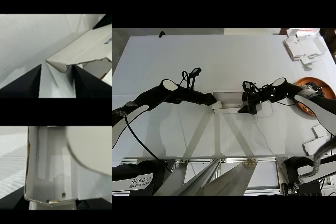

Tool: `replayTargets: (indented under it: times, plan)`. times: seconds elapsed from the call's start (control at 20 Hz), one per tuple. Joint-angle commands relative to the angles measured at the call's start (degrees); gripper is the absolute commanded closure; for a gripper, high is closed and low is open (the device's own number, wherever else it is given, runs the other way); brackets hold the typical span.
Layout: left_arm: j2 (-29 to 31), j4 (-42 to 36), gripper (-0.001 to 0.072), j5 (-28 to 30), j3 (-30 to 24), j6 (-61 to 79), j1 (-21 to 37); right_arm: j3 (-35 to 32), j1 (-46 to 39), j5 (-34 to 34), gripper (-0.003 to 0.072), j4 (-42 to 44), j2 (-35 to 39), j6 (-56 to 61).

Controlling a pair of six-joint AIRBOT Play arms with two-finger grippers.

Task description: Fold the box and place the chain.

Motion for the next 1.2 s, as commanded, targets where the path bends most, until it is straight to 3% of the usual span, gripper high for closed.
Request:
replayTargets:
  times: [0.0,0.2,0.4,0.6,1.0,1.15]
  plan:
    - [0.13,-0.76,0.0289,-0.26,0.02,-0.11,-0.11,0.04,-0.02,0.04,0.0242,-0.11,0.0,-0.04]
    - [0.13,-1.77,0.0211,-5.44,0.04,-0.15,-0.63,0.04,-0.02,0.07,0.0242,-0.11,0.0,-0.04]
    - [0.13,-2.47,0.0213,-8.22,0.04,-0.55,-0.7,0.04,-0.02,0.04,0.0242,-0.11,0.0,-0.04]
    - [0.13,-2.58,0.0266,-8.59,0.04,-0.57,-0.7,0.04,-0.02,0.04,0.0242,-0.11,0.0,-0.04]
    - [0.13,-2.49,0.0275,-11.13,0.74,-0.55,-0.7,0.04,-0.02,0.07,0.0242,-0.11,0.0,-0.04]
    - [0.15,-2.51,0.0316,-11.52,0.74,-0.59,-0.7,0.04,-0.02,0.07,0.0242,-0.11,0.0,-0.04]
